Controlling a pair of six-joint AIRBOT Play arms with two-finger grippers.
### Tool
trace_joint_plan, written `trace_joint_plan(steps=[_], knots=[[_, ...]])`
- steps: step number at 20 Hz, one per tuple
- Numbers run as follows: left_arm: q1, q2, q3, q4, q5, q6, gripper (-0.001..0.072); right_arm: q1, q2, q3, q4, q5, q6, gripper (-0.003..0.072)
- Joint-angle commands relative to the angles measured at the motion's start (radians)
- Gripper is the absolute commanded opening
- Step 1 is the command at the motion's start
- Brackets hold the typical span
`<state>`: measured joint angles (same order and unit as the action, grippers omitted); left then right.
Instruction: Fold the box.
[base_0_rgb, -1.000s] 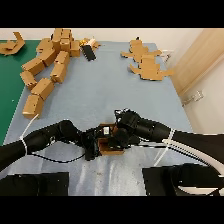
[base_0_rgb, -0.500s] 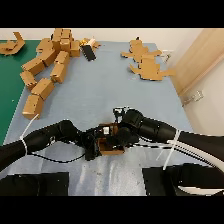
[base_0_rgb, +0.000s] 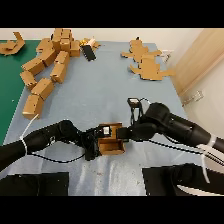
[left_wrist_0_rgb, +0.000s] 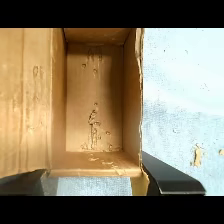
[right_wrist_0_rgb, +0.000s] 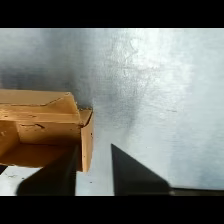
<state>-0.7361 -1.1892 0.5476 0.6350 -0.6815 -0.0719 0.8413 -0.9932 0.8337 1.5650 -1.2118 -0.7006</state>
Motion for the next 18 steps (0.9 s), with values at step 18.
trace_joint_plan(steps=[18], knots=[[0.001,0.0,0.0,0.0,0.001,0.0,0.0523,-0.832,-0.621,-0.019,1.281,-0.203,-1.588,0.0004]])
